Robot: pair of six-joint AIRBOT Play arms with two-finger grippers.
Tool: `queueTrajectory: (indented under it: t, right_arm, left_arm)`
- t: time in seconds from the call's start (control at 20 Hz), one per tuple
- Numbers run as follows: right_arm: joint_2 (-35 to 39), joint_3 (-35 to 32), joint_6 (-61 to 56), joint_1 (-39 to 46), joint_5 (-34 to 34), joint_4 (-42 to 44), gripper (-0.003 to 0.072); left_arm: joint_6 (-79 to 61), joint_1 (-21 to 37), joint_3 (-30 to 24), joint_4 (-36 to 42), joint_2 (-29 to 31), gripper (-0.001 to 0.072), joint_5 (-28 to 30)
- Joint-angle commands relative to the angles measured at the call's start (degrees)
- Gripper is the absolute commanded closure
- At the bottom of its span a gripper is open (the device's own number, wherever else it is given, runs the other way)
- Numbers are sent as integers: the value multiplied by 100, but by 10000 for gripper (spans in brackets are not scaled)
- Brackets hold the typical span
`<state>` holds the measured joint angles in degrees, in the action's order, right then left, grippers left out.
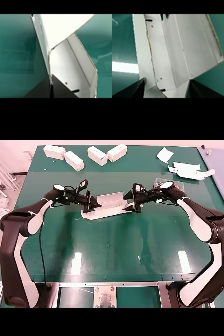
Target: Fold the box and place the chain.
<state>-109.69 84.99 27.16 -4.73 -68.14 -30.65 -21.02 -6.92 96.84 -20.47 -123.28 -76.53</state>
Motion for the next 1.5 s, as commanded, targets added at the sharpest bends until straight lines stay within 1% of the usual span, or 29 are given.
queueTrajectory:
  t: [0.0, 0.2, 0.4, 0.55, 0.7, 0.9, 1.05, 1.25, 1.45]
  right_arm:
    - [-26, 20, -525, 7, -155, -315, 58]
    - [-24, -76, -704, 7, -127, -398, 60]
    - [-24, -286, -723, -9, 50, -387, 60]
    - [-24, -328, -721, -55, 127, -216, 60]
    - [-24, -328, -680, -55, 184, 131, 60]
    - [-24, -328, -546, -216, 162, 208, 58]
    - [-24, -328, -354, -354, 90, 190, 58]
    - [-24, -330, -361, -352, 33, -402, 57]
    - [-46, -334, -356, -278, 20, -420, 58]
  left_arm:
    - [0, 0, 7, 7, 0, 690, 0]
    - [0, -2, 7, 7, 0, 690, 0]
    - [-2, 0, 7, 7, 0, 690, 0]
    - [-2, -2, 7, 7, 0, 690, 4]
    - [-2, -2, 7, 9, 0, 690, 4]
    - [-2, -2, 7, 9, 0, 691, 4]
    - [-2, 0, 7, 9, 0, 690, 2]
    - [-2, -2, 7, 9, 0, 690, 2]
    - [-2, 0, 7, 9, 0, 691, 2]
